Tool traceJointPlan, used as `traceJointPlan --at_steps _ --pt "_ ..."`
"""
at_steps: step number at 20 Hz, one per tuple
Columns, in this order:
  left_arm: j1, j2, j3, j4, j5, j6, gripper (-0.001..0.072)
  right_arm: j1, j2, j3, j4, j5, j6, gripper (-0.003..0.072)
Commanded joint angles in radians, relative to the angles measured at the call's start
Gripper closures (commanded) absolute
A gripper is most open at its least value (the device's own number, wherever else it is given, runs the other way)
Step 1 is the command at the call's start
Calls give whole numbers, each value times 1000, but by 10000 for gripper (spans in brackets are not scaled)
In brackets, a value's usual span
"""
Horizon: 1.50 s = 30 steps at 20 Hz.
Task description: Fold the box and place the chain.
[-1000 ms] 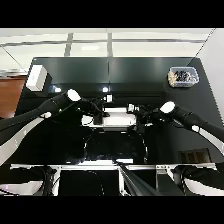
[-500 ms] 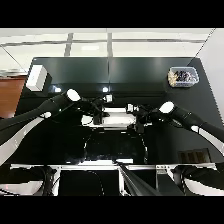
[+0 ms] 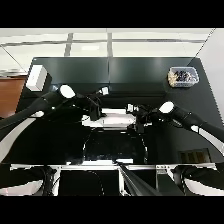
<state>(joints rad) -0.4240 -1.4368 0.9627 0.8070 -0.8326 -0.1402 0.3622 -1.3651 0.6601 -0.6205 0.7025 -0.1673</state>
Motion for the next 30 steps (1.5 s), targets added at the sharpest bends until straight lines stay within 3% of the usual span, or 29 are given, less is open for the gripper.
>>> traceJointPlan --at_steps 1,2,3,5,6,7,9,11,15,19,21,28,30 --pt "46 111 2 222 -52 -298 166 1 0 0 -1 0 -1 213" --pt "64 136 2 266 -86 -389 172 1 0 0 -1 0 -1 214" --pt "86 154 2 274 -146 -446 268 1 0 0 -1 0 -1 215" --pt "119 172 2 248 -309 -500 606 1 0 0 -1 0 -1 226" --pt "129 172 2 214 -406 -505 687 1 0 0 -2 2 -1 411" --pt "130 172 -3 167 -478 -524 687 1 0 0 -2 5 -2 554" --pt "112 172 -34 28 -539 -573 688 1 0 0 -2 5 -2 561" --pt "56 172 -82 -63 -494 -597 688 1 0 0 -1 4 -2 560" --pt "-36 170 -124 -187 -253 -601 687 1 0 0 -1 4 -2 560" --pt "-37 165 -123 -316 68 -601 687 1 0 0 -1 4 -2 561" --pt "-25 145 -117 -345 153 -601 686 1 0 0 -1 4 -2 560" --pt "-16 -26 -52 -309 166 -601 687 1 0 0 -1 4 -2 560" --pt "-11 -62 -52 -301 119 -605 687 1 0 0 -1 4 -2 560"
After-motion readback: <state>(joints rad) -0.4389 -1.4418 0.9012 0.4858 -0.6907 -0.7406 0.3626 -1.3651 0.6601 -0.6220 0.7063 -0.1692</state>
